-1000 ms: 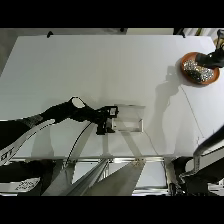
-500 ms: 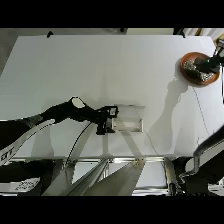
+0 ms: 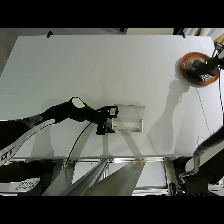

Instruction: Fold the box and place the chain.

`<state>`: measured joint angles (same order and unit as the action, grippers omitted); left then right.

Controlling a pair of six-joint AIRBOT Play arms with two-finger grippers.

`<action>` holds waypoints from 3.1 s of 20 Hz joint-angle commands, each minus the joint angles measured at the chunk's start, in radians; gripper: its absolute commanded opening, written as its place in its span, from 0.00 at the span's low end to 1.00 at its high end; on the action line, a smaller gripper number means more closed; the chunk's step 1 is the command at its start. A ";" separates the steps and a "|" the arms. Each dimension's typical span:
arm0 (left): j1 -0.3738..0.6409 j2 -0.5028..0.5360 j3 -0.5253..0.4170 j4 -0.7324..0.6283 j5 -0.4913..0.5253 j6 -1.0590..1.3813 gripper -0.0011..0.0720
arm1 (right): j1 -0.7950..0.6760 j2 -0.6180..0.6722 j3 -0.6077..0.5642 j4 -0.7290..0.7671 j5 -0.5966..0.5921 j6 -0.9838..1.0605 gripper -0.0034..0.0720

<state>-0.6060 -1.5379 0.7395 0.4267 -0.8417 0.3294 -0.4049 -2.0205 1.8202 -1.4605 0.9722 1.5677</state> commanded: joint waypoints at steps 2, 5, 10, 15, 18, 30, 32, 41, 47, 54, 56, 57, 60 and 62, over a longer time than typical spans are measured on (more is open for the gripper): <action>0.000 0.000 0.000 0.000 0.000 0.000 0.36 | 0.000 0.070 0.002 -0.007 -0.007 -0.041 0.07; 0.000 0.000 0.000 0.000 0.000 0.000 0.36 | 0.000 0.138 0.002 -0.010 0.005 -0.060 0.07; 0.000 0.000 0.000 0.000 0.000 0.000 0.36 | 0.003 0.267 0.002 -0.002 0.180 -0.168 0.07; 0.000 0.000 0.000 0.000 0.000 0.000 0.36 | 0.003 0.444 0.002 0.023 0.316 -0.183 0.07; 0.000 0.000 0.000 0.000 0.000 0.000 0.36 | 0.003 0.547 0.001 0.073 0.406 -0.191 0.07; 0.000 0.000 0.000 0.000 0.000 0.000 0.36 | 0.003 0.901 -0.063 0.195 0.549 -0.228 0.07; 0.000 0.000 0.000 0.000 0.000 0.000 0.36 | 0.030 0.949 -0.108 0.201 0.565 -0.240 0.07; 0.000 0.000 0.000 0.000 0.000 0.000 0.36 | 0.264 1.115 -0.343 0.201 0.746 -0.267 0.07; 0.000 0.000 0.000 0.000 0.000 0.000 0.36 | 0.359 1.233 -0.485 0.286 0.739 -0.255 0.07; 0.000 0.000 0.000 0.000 0.000 0.000 0.36 | 0.423 1.281 -0.713 0.481 0.660 -0.229 0.07; 0.000 0.000 0.000 0.000 0.000 0.000 0.36 | 0.449 1.284 -0.767 0.519 0.637 -0.238 0.07; 0.000 0.000 0.000 0.000 0.000 0.000 0.36 | 0.462 1.286 -0.790 0.518 0.622 -0.243 0.07; 0.000 0.000 0.000 0.000 0.000 0.000 0.36 | 0.470 1.286 -0.837 0.521 0.605 -0.265 0.07; 0.000 0.000 0.000 0.000 0.000 0.000 0.36 | 0.470 1.286 -0.868 0.558 0.584 -0.277 0.07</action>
<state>-0.6060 -1.5379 0.7395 0.4267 -0.8417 0.3298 0.0570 -0.7364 1.0004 -0.9516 1.5871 1.3106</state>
